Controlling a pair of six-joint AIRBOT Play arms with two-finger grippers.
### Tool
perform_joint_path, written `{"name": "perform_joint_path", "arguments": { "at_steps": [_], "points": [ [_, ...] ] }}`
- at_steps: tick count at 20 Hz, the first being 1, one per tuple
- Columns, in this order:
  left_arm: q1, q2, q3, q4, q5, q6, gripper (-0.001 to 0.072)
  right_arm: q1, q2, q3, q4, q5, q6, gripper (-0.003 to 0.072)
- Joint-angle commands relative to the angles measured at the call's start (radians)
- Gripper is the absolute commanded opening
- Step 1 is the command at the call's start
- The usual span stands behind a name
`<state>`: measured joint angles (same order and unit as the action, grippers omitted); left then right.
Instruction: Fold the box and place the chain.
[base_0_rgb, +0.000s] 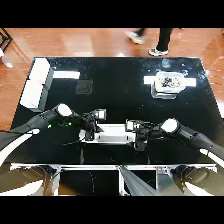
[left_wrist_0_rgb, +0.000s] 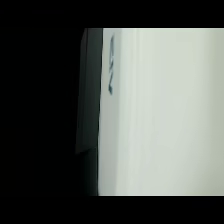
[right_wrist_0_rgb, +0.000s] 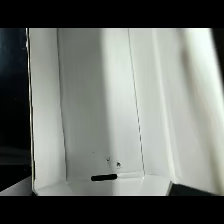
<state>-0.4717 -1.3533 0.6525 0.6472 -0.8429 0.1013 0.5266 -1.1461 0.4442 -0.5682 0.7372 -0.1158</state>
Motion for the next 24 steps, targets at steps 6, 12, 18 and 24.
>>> {"name": "perform_joint_path", "arguments": {
  "at_steps": [6, 12, 18, 24],
  "points": [
    [0.000, -0.004, 0.001, 0.000, 0.003, -0.001, 0.0020, 0.006, -0.012, 0.000, 0.071, -0.009, -0.074, 0.0694],
    [0.000, -0.004, 0.001, 0.000, 0.003, -0.001, 0.0020, 0.008, -0.015, 0.000, 0.069, -0.017, -0.076, 0.0694],
    [0.000, -0.004, 0.001, 0.000, 0.002, -0.001, 0.0020, 0.046, -0.018, 0.000, 0.024, -0.057, -0.044, 0.0694],
    [0.000, -0.004, 0.001, 0.000, 0.002, -0.001, 0.0021, 0.048, -0.018, -0.001, 0.017, -0.068, -0.033, 0.0694]
  ]
}}
